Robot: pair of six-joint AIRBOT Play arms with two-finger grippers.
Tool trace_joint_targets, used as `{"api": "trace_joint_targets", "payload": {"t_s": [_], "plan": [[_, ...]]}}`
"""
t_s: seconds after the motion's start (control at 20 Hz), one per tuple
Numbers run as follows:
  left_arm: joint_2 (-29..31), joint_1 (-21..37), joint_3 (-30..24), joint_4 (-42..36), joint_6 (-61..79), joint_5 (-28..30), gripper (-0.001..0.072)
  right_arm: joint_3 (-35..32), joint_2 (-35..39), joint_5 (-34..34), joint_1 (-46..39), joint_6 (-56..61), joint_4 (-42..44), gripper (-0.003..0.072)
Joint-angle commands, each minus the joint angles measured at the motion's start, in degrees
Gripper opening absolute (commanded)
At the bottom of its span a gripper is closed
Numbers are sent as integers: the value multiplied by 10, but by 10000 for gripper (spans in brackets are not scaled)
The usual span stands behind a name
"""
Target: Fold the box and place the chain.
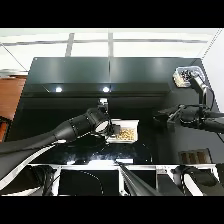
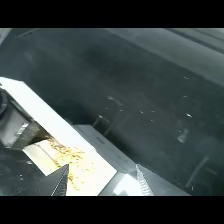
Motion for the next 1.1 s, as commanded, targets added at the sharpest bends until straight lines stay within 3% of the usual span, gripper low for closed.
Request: {"api": "trace_joint_targets", "payload": {"t_s": [0.0,0.2,0.35,0.45,0.55,0.65,0.7,0.75,0.8,0.85,1.05], "plan": [[20,2,28,7,67,-47,445,2,4,4,-23,2,-3,481],[112,25,31,19,257,-162,444,2,4,-6,-23,2,-3,480],[189,96,-29,23,330,-215,443,2,4,-12,-23,2,-3,480],[244,181,-97,-74,422,-159,442,2,4,-15,-23,2,-3,480],[282,284,-177,-286,634,-104,442,2,4,-16,-23,2,-3,480],[278,381,-241,-498,873,-152,442,2,4,-17,-23,2,-3,481],[269,414,-265,-550,946,-160,442,2,4,-18,-23,2,-3,480],[259,435,-283,-567,1007,-151,444,2,4,-18,-23,2,-3,480],[251,442,-295,-560,1069,-130,510,2,4,-18,-23,2,-3,480],[244,441,-302,-545,1141,-96,706,2,4,-18,-23,2,-3,480],[218,410,-304,-525,1370,40,707,2,4,-18,-23,2,-3,480]]}}
